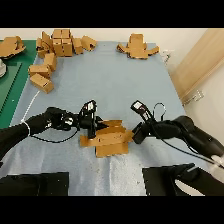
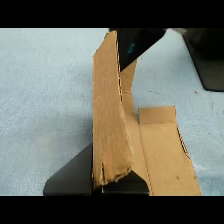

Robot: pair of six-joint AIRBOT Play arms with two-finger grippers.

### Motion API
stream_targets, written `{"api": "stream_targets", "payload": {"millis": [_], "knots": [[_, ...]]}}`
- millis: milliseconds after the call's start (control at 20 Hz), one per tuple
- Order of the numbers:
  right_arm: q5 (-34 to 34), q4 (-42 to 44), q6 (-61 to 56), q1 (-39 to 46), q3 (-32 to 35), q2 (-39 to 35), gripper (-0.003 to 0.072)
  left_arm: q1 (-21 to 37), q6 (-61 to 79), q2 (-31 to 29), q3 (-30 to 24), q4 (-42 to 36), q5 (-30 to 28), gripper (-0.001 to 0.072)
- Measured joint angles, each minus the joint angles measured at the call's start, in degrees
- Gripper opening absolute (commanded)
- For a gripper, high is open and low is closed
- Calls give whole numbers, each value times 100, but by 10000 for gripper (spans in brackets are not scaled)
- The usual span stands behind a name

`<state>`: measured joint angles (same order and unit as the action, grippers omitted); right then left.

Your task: Fold the box.

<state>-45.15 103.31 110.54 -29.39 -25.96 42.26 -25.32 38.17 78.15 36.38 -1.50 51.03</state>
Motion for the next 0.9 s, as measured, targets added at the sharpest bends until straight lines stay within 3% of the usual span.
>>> {"api": "stream_targets", "payload": {"millis": [150, 250, 500, 900], "knots": [[-52, -7, 22, -813, 466, -789, 33, 0, 15, 0, 0, 9, 0, 14], [-55, -133, 186, -1504, 675, -1130, 480, 0, 17, 0, 0, 17, 0, 15], [247, -846, 1244, -2621, 855, -973, 481, 0, 17, 0, 0, 17, -2, 14], [822, -1919, 1836, -2922, 859, -138, 481, 0, 17, 0, 0, 17, 0, 14]]}}
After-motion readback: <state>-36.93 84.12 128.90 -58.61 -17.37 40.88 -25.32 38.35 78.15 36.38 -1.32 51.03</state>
